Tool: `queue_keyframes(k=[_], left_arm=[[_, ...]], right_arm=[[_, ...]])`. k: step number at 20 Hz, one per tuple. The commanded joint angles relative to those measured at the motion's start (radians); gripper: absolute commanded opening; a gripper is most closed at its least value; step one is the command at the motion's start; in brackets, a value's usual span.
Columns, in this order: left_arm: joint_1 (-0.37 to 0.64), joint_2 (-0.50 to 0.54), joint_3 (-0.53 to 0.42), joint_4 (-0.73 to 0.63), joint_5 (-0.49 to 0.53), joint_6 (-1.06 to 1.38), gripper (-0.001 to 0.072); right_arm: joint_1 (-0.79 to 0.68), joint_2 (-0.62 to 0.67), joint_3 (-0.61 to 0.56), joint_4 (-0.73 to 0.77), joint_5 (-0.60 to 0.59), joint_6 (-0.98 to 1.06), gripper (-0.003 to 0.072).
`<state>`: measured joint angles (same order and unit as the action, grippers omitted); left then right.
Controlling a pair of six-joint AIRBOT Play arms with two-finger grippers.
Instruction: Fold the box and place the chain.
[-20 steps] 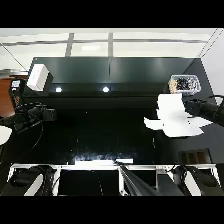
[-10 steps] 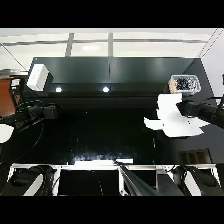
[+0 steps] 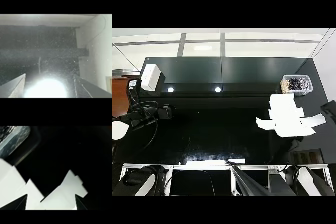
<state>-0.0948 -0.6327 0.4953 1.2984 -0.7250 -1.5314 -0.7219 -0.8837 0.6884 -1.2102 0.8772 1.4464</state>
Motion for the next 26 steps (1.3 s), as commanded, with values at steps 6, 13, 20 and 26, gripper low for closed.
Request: queue_keyframes(k=[6,13,20,26], left_arm=[[0.0,-0.002,0.0,-0.002,-0.001,0.0,0.0703],[0.0,-0.002,0.0,-0.001,-0.001,0.001,0.0703],[0.0,-0.002,0.0,-0.056,0.003,0.0,0.0703],[0.0,-0.002,0.0,-0.083,0.008,-0.011,0.0703]], right_arm=[[-0.295,-0.348,0.324,0.14,0.195,-0.163,0.0713],[-0.356,-0.593,0.377,0.214,0.499,-0.459,0.0713],[-0.299,-0.821,0.501,0.243,0.658,-0.519,0.0712],[-0.211,-0.869,0.527,0.238,0.661,-0.562,0.0369]])
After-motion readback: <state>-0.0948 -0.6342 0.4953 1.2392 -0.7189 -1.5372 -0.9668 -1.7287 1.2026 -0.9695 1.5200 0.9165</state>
